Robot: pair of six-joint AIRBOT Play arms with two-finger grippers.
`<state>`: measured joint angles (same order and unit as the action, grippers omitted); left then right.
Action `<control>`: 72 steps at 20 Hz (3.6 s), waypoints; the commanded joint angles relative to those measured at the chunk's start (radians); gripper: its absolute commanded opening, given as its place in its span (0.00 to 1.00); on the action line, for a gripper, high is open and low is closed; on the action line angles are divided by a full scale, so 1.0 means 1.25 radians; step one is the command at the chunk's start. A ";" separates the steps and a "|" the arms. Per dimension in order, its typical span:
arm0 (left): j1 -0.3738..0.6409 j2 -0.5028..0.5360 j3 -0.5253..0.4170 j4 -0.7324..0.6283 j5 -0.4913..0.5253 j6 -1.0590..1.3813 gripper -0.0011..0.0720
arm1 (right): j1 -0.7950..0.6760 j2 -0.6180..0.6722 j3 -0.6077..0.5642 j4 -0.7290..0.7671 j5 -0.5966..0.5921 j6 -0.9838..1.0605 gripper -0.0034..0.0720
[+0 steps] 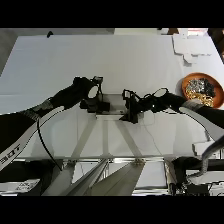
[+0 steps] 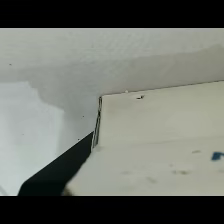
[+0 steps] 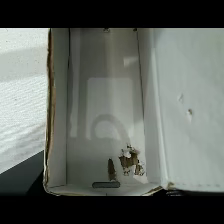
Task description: Fold the box and place the chain.
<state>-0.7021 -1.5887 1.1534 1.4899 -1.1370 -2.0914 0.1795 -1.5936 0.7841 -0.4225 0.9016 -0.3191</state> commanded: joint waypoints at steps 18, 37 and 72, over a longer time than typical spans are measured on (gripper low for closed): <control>-0.012 -0.013 0.006 0.014 -0.004 -0.039 0.08 | 0.000 0.000 0.000 0.000 0.000 0.000 0.66; 0.201 0.200 0.005 -0.186 -0.110 0.407 0.58 | 0.000 0.000 0.000 0.000 0.000 0.000 0.66; 0.363 0.048 -0.307 -0.788 0.045 2.052 0.97 | 0.000 0.000 0.000 0.000 0.000 0.001 0.66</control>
<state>-0.2497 -1.5066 0.7921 0.5449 -1.0794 0.4965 0.1791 -1.5932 0.7841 -0.4232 0.9016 -0.3202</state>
